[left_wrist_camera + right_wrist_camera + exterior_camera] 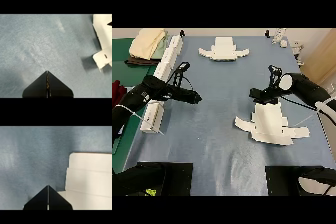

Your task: Fold the box.

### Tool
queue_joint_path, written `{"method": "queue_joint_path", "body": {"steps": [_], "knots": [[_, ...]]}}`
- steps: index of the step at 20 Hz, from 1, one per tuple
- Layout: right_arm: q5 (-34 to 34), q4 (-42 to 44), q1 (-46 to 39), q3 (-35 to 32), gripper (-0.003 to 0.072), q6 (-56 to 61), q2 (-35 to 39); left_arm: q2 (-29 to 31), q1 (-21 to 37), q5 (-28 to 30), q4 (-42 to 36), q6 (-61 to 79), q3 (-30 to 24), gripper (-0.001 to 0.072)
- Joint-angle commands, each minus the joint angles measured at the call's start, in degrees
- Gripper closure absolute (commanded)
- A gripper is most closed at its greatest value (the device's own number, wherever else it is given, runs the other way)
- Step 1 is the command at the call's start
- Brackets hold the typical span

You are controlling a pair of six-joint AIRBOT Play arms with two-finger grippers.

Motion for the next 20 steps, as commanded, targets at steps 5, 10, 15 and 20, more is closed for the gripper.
{"method": "queue_joint_path", "body": {"steps": [5, 10, 15, 20], "knots": [[-3.0, 0.5, 0.0, 0.0, 0.0685, 0.0, 0.0, 0.0, -0.2, 2.5, -4.2, 0.0, 0.0, 0.0694], [2.9, 0.8, -0.9, 1.4, 0.0686, 3.8, 0.1, 0.0, -0.2, 0.8, -11.2, -0.7, 0.2, 0.0694], [38.0, -26.2, -6.8, 9.2, 0.0687, 1.5, 9.5, 6.0, 2.0, -16.2, -8.6, -9.5, 4.7, 0.0698], [43.4, -31.5, -17.1, -1.2, 0.0661, -1.5, 26.8, 15.8, 1.8, -24.2, 5.5, -27.3, 3.5, 0.0694]]}}
